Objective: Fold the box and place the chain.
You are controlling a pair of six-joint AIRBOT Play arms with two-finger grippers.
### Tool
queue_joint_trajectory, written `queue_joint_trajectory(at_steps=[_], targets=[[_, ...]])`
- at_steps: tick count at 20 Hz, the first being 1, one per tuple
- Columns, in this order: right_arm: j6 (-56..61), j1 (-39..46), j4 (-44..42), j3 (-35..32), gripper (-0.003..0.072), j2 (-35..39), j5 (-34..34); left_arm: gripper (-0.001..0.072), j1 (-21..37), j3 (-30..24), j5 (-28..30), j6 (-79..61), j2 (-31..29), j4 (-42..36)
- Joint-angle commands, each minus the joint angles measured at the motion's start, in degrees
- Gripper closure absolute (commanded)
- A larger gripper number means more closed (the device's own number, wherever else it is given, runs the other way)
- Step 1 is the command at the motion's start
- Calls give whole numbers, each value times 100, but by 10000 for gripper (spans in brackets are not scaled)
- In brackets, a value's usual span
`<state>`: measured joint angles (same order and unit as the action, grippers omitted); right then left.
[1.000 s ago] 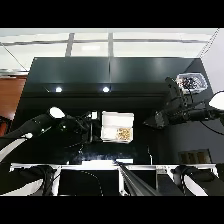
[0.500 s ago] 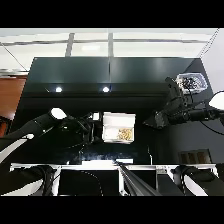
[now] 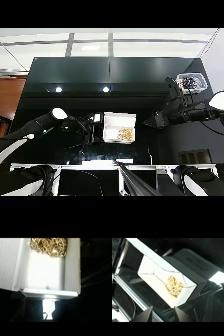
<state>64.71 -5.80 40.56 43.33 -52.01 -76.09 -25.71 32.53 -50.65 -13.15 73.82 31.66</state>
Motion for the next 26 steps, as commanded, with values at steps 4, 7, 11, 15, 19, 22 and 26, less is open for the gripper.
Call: queue_joint_trajectory(at_steps=[4, 7, 11, 15, 19, 22, 26], targets=[[2, -2, -4, 4, 360, 7, -85, 8, 164, 107, -120, 136, 13, 238], [4, -2, -4, 7, 360, 7, -85, 8, 160, 188, -208, -39, 44, 129], [4, -2, -7, 7, 360, 7, -111, 8, 140, 262, -308, -39, 201, 83], [2, -2, -4, 7, 360, 7, -129, 8, 140, 262, -378, -42, 201, 83], [2, -2, -4, 7, 360, 7, -127, 8, 140, 262, -380, -42, 201, 83], [2, -2, -4, 7, 360, 7, -127, 9, 133, 260, -387, -42, 201, 83], [2, -2, -4, 7, 360, 7, -127, 9, -28, 260, -398, -42, 238, 68]])
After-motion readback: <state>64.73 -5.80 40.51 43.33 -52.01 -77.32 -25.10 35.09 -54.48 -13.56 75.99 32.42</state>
